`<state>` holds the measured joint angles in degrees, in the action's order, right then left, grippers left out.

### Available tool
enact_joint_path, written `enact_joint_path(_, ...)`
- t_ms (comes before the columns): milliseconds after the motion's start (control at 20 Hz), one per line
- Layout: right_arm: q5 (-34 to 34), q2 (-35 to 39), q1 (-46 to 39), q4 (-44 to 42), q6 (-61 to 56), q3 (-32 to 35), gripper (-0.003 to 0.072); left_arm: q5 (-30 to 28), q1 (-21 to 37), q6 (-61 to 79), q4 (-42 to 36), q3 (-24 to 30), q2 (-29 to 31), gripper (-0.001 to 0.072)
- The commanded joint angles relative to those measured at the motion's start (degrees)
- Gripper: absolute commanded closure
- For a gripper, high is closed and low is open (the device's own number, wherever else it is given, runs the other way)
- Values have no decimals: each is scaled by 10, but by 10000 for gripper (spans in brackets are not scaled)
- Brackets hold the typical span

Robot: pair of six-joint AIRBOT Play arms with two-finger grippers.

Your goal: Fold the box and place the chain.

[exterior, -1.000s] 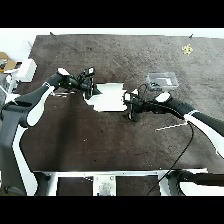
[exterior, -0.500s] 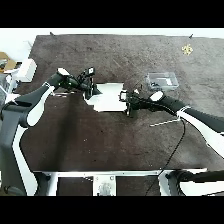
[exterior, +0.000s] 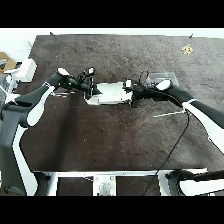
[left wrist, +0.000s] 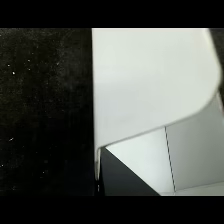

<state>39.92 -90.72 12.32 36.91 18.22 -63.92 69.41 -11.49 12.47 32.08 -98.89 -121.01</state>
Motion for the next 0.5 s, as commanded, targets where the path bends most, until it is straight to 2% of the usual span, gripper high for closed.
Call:
enact_joint_path(0,43,-29,-10,-7,-1,-45,31,0,0,0,0,0,0,699)
enact_joint_path(450,74,-59,-24,-13,4,-74,32,0,0,0,0,0,0,699)
